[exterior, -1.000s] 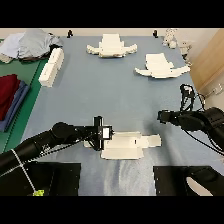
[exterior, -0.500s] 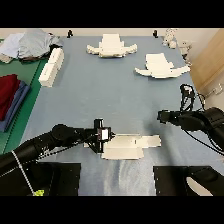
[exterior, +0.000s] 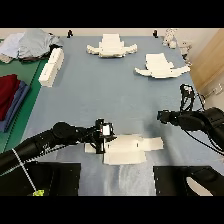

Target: Fold the box.

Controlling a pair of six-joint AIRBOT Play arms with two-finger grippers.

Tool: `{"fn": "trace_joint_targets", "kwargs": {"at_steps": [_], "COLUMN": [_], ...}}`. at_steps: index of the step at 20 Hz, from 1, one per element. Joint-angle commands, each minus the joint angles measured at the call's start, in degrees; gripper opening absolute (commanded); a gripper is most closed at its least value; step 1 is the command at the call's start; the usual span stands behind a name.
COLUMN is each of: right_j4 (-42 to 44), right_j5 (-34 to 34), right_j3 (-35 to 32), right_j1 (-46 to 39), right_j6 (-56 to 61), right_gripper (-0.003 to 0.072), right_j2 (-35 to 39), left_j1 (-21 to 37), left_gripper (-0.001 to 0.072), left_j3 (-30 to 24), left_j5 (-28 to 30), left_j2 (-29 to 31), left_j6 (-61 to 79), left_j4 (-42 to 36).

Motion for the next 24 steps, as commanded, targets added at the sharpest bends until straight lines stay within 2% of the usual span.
{"fn": "trace_joint_targets", "kwargs": {"at_steps": [1, 7, 12, 18, 19, 20, 21, 24], "right_j4": [0.2, 0.2, 0.2, 1.8, 3.3, 5.3, 7.1, 12.1], "right_j5": [0.0, 0.0, 0.0, -0.1, -0.4, -1.4, -3.1, -10.9], "right_j3": [0.0, 0.0, 0.0, 0.0, 0.0, 0.0, 0.0, 0.7], "right_j1": [0.0, 0.0, 0.0, 0.0, 0.0, 0.0, 0.0, 0.3], "right_j6": [0.0, 0.0, 0.0, 0.0, 0.0, -0.3, -0.6, -0.8], "right_gripper": [0.03, 0.03, 0.03, 0.0299, 0.0256, 0.011, 0.0004, 0.0003], "right_j2": [0.0, 0.0, 0.0, 0.0, 0.0, 0.0, 0.1, 0.5], "left_j1": [0.1, 0.0, 0.0, 0.0, 0.0, 0.0, 0.0, 0.0], "left_gripper": [0.0011, 0.0011, 0.0011, 0.0012, 0.0012, 0.0012, 0.0012, 0.0012], "left_j3": [1.4, 1.4, 1.4, 1.4, 1.4, 1.4, 1.4, 1.4], "left_j5": [0.0, -1.6, -6.6, -6.9, -6.9, -6.9, -6.9, -6.9], "left_j2": [-0.9, -3.3, -3.3, -3.3, -3.3, -3.3, -3.3, -3.3], "left_j6": [-2.2, -2.2, -2.2, -2.3, -2.3, -2.3, -2.3, -2.3], "left_j4": [2.3, 2.3, 2.3, 2.9, 2.9, 2.9, 2.9, 2.9]}}
